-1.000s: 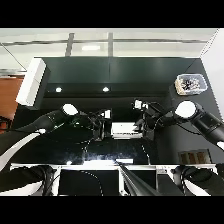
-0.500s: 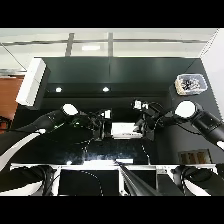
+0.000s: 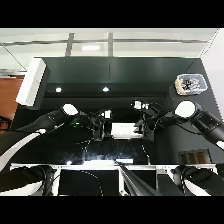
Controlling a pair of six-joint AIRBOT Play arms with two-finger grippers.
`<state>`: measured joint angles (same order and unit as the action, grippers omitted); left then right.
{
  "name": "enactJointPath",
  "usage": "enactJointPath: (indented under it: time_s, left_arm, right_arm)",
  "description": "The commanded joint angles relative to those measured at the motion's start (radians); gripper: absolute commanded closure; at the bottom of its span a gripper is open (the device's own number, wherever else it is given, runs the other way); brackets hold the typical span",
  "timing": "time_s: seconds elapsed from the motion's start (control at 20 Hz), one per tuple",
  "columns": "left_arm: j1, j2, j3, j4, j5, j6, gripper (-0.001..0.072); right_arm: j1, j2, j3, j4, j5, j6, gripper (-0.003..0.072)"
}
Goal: Fold the box and place the chain.
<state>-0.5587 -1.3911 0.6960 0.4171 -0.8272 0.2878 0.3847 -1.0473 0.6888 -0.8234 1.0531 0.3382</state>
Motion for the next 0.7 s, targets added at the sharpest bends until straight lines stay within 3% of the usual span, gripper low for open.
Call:
enactJointPath:
  time_s: [0.0,0.5,0.65]
  left_arm:
    - [0.0,0.0,0.0,0.0,0.0,0.0,0.0365]
    - [0.0,0.0,0.0,0.0,0.0,0.0,0.0364]
    - [0.0,0.0,0.0,0.0,0.0,0.0,0.0365]
  right_arm:
    - [0.001,-0.001,-0.001,0.001,0.001,0.006,0.041]
    - [0.0,0.005,-0.04,0.063,-0.036,0.008,0.041]
    - [-0.006,0.023,-0.016,0.069,-0.009,0.122,0.041]
